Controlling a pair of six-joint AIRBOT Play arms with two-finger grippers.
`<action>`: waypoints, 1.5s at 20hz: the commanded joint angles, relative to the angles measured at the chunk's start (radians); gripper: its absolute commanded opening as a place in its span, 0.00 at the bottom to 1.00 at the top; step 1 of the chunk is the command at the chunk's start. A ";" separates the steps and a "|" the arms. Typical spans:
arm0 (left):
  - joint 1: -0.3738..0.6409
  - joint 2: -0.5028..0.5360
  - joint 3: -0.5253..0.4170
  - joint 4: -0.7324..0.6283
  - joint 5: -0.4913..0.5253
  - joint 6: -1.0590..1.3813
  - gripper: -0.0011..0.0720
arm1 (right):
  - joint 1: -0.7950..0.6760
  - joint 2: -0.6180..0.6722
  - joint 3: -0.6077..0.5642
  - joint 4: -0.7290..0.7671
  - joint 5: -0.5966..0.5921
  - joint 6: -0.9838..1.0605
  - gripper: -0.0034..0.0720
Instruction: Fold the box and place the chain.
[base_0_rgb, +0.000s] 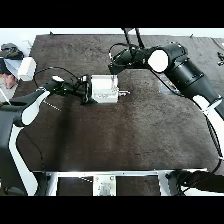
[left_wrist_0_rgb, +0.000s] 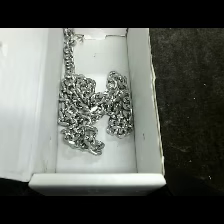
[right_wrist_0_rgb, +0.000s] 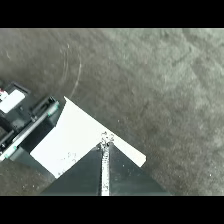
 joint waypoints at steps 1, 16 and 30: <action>0.000 0.000 0.000 0.000 0.000 0.000 0.50 | 0.001 -0.020 0.002 -0.005 0.023 0.000 0.04; 0.000 0.000 0.000 0.000 0.000 0.000 0.50 | 0.001 0.067 0.146 -0.183 0.059 0.000 0.04; 0.000 0.000 0.000 0.000 0.000 0.000 0.50 | 0.003 -0.086 0.052 0.126 0.184 -0.124 0.04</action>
